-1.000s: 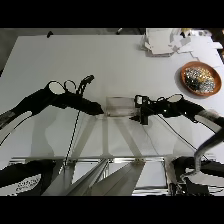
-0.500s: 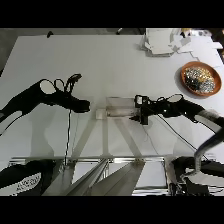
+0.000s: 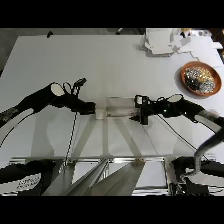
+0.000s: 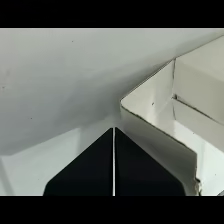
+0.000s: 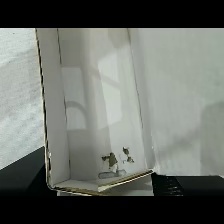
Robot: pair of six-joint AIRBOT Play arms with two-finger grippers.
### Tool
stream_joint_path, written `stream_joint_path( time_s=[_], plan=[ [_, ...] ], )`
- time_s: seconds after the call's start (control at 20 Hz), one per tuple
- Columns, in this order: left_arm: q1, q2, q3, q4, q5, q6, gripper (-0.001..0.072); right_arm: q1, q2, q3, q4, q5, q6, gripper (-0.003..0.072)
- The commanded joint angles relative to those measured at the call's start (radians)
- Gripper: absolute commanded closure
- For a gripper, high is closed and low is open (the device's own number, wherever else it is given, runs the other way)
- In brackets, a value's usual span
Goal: Fold the box and place the chain.
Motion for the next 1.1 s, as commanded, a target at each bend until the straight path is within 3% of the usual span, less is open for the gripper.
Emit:
stream_joint_path(
  time_s=[0.0, 0.3, 0.5, 0.65, 0.7, 1.05],
  plan=[
    [-0.005, -0.004, -0.001, -0.039, 0.013, 0.003, 0.0704, 0.0, 0.0, 0.0, 0.0, 0.0, 0.0, 0.0233],
    [-0.027, 0.013, 0.0, -0.071, -0.004, 0.05, 0.0692, 0.0, 0.0, 0.0, 0.0, 0.0, 0.0, 0.0233],
    [-0.037, 0.068, 0.0, -0.098, -0.004, 0.068, 0.055, 0.0, 0.0, 0.0, 0.0, 0.0, 0.0, 0.0233],
    [-0.048, 0.079, 0.0, -0.124, -0.009, 0.068, 0.0541, 0.0, 0.0, 0.0, 0.0, 0.0, 0.0, 0.0233],
    [-0.055, 0.079, 0.0, -0.13, -0.009, 0.068, 0.0491, 0.0, 0.0, 0.0, 0.0, 0.0, 0.0, 0.0233],
    [-0.085, 0.079, 0.0, -0.142, 0.0, 0.078, 0.0478, 0.0, 0.0, 0.0, 0.0, 0.0, 0.0, 0.0233]
  ],
)
